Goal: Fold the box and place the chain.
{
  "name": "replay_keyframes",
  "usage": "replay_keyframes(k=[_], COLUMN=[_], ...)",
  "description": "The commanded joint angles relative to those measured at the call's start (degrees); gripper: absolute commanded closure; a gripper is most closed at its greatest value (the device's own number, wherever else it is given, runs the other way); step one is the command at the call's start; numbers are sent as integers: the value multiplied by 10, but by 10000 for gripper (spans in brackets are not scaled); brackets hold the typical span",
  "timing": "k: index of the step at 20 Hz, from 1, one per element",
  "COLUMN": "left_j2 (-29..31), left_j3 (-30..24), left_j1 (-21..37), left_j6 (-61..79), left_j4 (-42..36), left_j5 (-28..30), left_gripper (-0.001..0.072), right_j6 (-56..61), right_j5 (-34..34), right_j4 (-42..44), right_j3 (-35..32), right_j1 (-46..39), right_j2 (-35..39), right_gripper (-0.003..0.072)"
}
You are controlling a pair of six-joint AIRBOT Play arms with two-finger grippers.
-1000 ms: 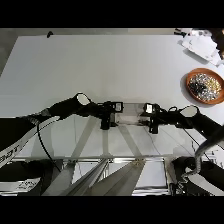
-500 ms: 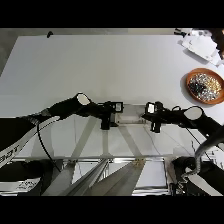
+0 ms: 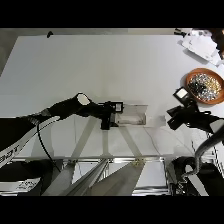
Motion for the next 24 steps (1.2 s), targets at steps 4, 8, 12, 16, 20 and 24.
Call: replay_keyframes(k=[4, 8, 12, 16, 20, 24], left_j2=[0, 0, 0, 0, 0, 0], left_j3=[0, 0, 0, 0, 0, 0], left_j1=[0, 0, 0, 0, 0, 0], left_j6=[0, 0, 0, 0, 0, 0], left_j4=[0, 0, 0, 0, 0, 0], left_j5=[0, 0, 0, 0, 0, 0], left_gripper=[456, 456, 456, 456, 456, 456], right_j6=[104, 20, -5, -28, -33, -35], right_j5=[98, 143, 149, 145, 138, 124], right_j4=[-5, 197, 230, 269, 275, 318], right_j3=[2, 10, 10, 9, 9, 11], right_j1=[-164, -164, -164, -162, -101, -54], right_j2=[-101, -255, -315, -318, -351, -369], right_gripper=[689, 687, 684, 684, 684, 606])
